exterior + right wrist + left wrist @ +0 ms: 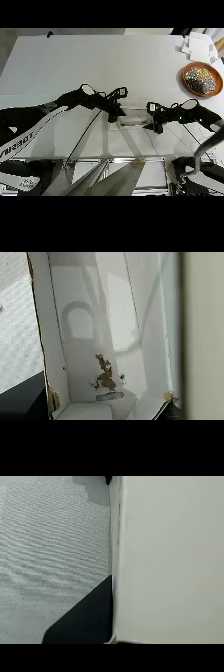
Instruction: Fold the box and place the chain.
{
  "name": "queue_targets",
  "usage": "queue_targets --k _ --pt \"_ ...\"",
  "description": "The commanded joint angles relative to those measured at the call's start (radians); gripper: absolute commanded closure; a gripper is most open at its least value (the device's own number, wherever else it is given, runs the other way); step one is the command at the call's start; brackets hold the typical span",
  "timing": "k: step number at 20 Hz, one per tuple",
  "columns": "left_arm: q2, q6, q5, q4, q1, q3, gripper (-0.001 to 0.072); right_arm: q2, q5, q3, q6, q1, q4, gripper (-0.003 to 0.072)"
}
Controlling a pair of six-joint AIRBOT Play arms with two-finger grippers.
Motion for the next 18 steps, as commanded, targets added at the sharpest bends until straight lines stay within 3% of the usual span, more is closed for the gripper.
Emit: queue_targets --k 1,18 --pt "-0.001 0.0 0.0 0.001 0.0 0.0 0.0701 -0.001 -0.002 -0.001 0.002 0.001 -0.001 0.0303" --pt "-0.001 0.0 0.0 0.001 0.0 0.0 0.0701 0.0 0.018 0.0 0.003 0.001 -0.001 0.0312"
